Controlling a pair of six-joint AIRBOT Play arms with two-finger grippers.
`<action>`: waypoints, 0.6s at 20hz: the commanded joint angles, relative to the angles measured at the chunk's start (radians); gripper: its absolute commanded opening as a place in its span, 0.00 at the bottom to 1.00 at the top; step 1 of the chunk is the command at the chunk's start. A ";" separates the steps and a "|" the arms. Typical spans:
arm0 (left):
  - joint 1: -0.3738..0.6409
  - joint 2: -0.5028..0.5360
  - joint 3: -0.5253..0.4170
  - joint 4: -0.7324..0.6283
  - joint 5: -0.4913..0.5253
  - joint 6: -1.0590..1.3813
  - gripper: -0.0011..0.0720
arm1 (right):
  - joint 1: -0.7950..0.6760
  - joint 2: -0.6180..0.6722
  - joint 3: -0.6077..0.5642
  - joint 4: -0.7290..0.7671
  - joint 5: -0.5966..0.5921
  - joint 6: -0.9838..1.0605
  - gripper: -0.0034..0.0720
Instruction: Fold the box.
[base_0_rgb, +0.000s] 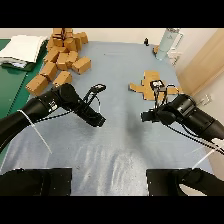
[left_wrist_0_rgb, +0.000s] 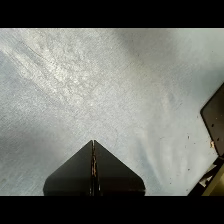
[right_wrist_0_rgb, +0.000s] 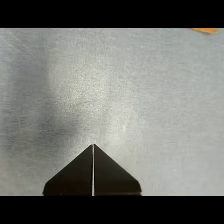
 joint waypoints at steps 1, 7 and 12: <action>0.000 0.001 0.000 0.000 0.000 0.000 0.03 | 0.000 -0.001 0.001 -0.015 0.039 0.000 0.05; 0.000 0.001 0.000 0.001 0.000 0.000 0.03 | -0.001 -0.014 0.003 0.148 0.156 0.050 0.05; 0.000 0.001 0.000 0.000 0.001 0.000 0.03 | -0.262 -0.180 0.204 0.019 0.035 -0.052 0.08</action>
